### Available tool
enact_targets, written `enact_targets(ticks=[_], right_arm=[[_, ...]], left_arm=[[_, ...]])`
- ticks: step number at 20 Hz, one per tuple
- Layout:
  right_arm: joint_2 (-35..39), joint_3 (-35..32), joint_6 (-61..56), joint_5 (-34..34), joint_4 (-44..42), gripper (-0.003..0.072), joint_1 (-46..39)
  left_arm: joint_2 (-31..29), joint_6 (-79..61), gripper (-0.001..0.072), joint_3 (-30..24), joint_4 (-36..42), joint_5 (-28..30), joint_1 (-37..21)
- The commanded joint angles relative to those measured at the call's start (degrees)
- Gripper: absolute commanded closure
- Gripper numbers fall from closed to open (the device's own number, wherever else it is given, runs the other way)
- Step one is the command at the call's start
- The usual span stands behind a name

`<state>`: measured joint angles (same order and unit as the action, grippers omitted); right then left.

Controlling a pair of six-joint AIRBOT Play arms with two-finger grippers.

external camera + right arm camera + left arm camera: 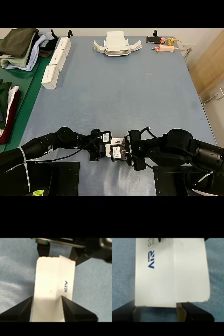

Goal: Fold the box.

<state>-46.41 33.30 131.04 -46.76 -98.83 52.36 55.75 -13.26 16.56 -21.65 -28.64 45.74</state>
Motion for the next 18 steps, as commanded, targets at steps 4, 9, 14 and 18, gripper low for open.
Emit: enact_targets(ticks=[4, 9, 14, 18], right_arm=[[0.1, 1.0, -0.1, 0.6, 0.8, 0.0144, 0.2], [2.5, 5.0, -3.4, -3.1, -3.8, 0.0144, 0.2], [3.2, 6.0, -7.8, -2.2, 9.6, 0.0117, 0.1], [2.7, 6.0, -8.0, -1.6, 10.2, 0.0122, 0.1]], left_arm=[[0.0, 0.0, 0.0190, 0.0, 0.0, 0.0, 0.0], [0.0, 0.0, 0.0190, 0.0, 0.0, 0.0, 0.0], [0.0, 0.0, 0.0190, 0.0, 0.0, 0.0, 0.0], [0.0, 0.0, 0.0190, 0.0, 0.0, 0.0, 0.0]])
